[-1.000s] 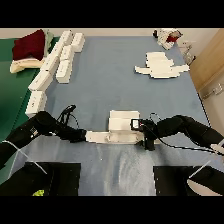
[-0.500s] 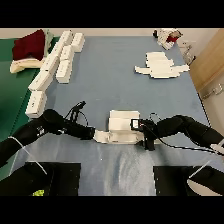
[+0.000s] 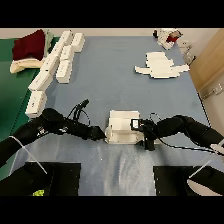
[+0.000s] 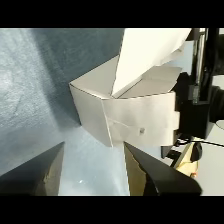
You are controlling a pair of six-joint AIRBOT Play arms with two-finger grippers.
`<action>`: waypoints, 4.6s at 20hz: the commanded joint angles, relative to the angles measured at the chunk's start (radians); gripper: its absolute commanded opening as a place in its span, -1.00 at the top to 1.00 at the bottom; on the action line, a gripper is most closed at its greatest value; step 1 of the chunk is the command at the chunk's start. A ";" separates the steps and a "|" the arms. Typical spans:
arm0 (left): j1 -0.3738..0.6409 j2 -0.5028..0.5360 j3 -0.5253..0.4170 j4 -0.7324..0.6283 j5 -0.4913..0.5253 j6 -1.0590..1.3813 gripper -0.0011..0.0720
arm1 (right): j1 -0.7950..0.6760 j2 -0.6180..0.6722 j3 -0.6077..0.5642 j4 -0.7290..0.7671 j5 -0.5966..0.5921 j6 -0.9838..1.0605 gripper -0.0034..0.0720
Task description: Fold the box.
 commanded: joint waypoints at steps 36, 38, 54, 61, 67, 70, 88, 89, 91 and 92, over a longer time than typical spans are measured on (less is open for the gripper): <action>-0.536 -0.193 0.382 0.772 0.106 -1.098 -0.49 | 0.000 0.001 0.000 0.000 0.000 0.000 -0.57; -0.538 -0.212 0.391 0.772 0.105 -1.113 -0.48 | 0.000 0.001 0.000 0.000 0.000 0.000 -0.57; -0.664 -0.380 0.573 1.001 -0.029 -1.348 -0.35 | 0.000 0.001 0.000 0.000 0.000 0.000 -0.57; -0.700 -0.425 0.589 1.019 -0.041 -1.369 0.88 | 0.000 0.001 0.000 0.000 0.000 0.000 -0.57; -0.700 -0.425 0.590 1.019 -0.069 -1.372 0.93 | 0.000 0.001 0.000 0.000 0.000 0.000 -0.57; -0.700 -0.425 0.590 1.015 -0.091 -1.366 0.83 | 0.000 0.001 0.000 0.000 0.000 0.000 -0.57; -0.696 -0.323 0.762 1.095 -0.404 -1.273 -0.54 | 0.000 0.001 0.000 0.000 0.000 0.000 -0.57; -0.696 -0.293 0.762 1.095 -0.431 -1.270 -0.51 | 0.000 0.001 0.000 0.000 0.000 0.000 -0.57; -0.698 -0.237 0.759 1.095 -0.494 -1.226 0.91 | 0.000 0.001 0.000 0.000 0.000 0.000 -0.57; -0.698 -0.220 0.758 1.095 -0.510 -1.185 0.93 | 0.000 0.001 0.000 0.000 0.000 0.000 -0.57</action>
